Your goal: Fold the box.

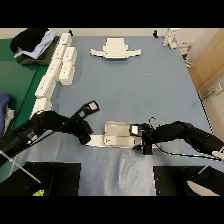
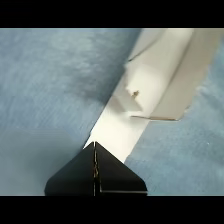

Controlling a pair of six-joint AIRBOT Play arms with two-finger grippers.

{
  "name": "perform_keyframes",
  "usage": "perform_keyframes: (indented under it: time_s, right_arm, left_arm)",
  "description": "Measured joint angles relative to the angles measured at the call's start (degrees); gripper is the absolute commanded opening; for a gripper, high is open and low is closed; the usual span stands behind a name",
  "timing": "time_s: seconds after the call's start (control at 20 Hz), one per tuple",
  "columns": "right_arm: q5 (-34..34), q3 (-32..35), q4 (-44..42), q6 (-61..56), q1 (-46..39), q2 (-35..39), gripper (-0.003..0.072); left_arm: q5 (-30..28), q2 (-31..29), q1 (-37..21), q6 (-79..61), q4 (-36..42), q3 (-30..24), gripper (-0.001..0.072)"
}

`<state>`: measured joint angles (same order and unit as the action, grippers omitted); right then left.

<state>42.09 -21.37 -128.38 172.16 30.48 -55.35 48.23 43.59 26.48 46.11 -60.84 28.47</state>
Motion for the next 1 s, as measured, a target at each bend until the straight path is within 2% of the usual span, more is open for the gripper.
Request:
perform_keyframes:
  time_s: [0.2, 0.4, 0.6, 0.8, 1.0]
  right_arm:
    - [0.0, 0.0, 0.0, 0.0, 0.0, 0.0, 0.0514]
    - [0.0, 0.0, 0.0, 0.0, 0.0, 0.0, 0.0513]
    - [0.0, 0.0, 0.0, 0.0, 0.0, 0.0, 0.0513]
    - [0.0, 0.0, 0.0, 0.0, 0.0, 0.0, 0.0514]
    - [0.0, 0.0, 0.0, 0.0, 0.0, 0.0, 0.0514]
  left_arm:
    - [6.9, -3.7, -13.4, 21.5, -7.6, 0.2, 0.0013]
    - [15.3, -3.7, -24.9, 26.2, -3.0, -1.2, 0.0012]
    - [16.2, -2.7, -28.1, 27.1, 3.5, -5.8, 0.0012]
    - [12.6, 1.0, -28.7, 23.7, 11.3, -9.7, 0.0012]
    - [9.1, 6.4, -28.9, 18.3, 18.5, -11.1, 0.0011]
